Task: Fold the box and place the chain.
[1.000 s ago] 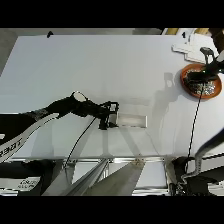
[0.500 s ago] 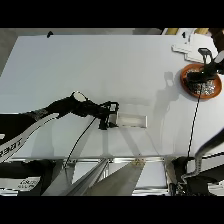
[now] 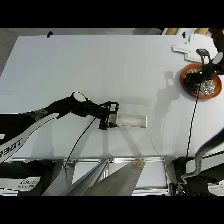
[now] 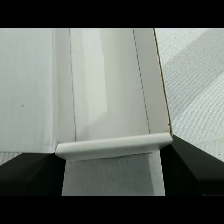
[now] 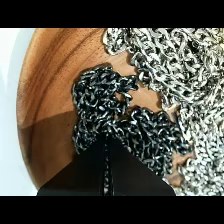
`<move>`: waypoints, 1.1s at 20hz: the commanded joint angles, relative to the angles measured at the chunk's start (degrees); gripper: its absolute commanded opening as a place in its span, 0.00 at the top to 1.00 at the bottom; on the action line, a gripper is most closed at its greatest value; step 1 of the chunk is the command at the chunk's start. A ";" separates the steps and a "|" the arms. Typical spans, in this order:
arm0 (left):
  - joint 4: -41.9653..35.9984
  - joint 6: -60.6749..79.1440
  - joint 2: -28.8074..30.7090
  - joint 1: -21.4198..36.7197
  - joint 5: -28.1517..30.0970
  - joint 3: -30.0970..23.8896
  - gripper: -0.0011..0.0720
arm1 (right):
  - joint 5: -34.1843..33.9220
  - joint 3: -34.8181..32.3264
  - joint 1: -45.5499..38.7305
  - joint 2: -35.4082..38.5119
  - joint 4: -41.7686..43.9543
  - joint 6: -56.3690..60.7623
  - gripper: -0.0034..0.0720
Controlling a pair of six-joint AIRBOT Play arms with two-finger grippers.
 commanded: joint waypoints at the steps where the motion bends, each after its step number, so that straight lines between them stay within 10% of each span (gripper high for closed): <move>1: 0.02 0.02 0.00 0.04 0.02 0.04 0.70 | 1.11 0.07 -0.02 2.58 -0.11 -0.42 0.93; 15: 0.02 0.02 0.00 0.04 0.02 0.04 0.70 | 21.99 0.04 0.31 35.87 18.45 -2.80 0.94; 22: 0.02 0.02 0.00 0.04 0.02 0.04 0.70 | 26.91 -1.64 16.61 50.40 21.59 1.05 0.94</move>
